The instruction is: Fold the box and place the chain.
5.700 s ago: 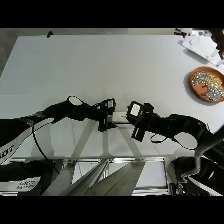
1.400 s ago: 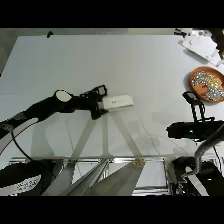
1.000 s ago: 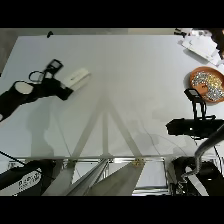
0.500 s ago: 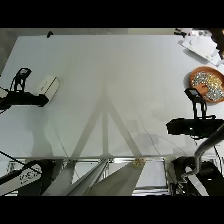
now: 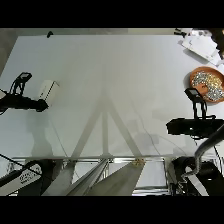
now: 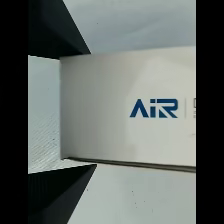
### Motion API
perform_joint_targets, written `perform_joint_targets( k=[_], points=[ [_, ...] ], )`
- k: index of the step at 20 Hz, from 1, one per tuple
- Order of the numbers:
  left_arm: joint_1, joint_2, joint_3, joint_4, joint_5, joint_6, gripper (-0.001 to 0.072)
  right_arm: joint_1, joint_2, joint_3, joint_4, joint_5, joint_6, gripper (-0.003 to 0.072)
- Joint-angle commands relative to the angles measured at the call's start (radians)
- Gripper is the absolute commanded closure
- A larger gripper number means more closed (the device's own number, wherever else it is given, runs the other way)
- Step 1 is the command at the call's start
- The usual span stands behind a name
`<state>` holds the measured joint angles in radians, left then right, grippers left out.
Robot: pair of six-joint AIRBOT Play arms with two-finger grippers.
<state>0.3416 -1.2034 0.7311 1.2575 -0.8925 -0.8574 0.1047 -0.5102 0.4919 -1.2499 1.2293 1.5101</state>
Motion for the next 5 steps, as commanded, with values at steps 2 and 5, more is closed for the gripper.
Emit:
perform_joint_targets(
  k=[2,5],
  points=[
    [0.001,0.134,0.0,0.004,-0.001,-0.004,0.001,-0.001,0.001,0.001,0.0,0.0,0.0,0.0664],
    [0.0,0.209,0.001,-0.008,-0.002,-0.004,0.001,-0.001,0.001,0.001,0.0,0.0,0.0,0.0664]
  ],
)
